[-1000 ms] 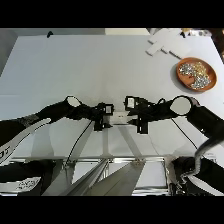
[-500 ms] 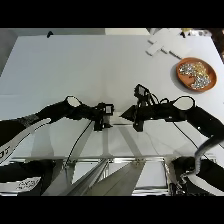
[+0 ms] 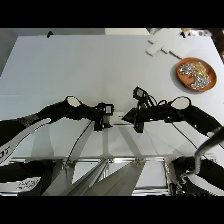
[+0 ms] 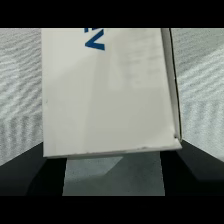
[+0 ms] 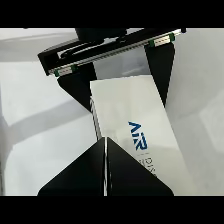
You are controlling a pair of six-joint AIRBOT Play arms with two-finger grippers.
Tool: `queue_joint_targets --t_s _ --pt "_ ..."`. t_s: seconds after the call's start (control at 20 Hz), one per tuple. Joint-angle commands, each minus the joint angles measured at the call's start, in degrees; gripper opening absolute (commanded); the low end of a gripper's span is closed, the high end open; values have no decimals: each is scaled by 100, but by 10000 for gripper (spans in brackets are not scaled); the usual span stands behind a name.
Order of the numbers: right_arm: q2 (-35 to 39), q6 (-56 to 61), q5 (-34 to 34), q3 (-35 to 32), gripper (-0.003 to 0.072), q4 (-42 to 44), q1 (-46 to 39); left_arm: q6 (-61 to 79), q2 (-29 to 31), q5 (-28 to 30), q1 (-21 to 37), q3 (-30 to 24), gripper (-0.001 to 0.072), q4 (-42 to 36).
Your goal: Fold the box and place the chain.
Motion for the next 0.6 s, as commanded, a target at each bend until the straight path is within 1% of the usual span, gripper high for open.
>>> queue_joint_targets --t_s 0.0,0.35,0.55 --pt "-13 42 -33 -4 14 -181 -2 2 4 2 4 2 12 0" --pt "-85 195 -109 -7 15 -417 0 2 4 0 4 2 12 0" --pt "-352 232 140 -7 15 -420 0 2 4 2 4 2 12 0"
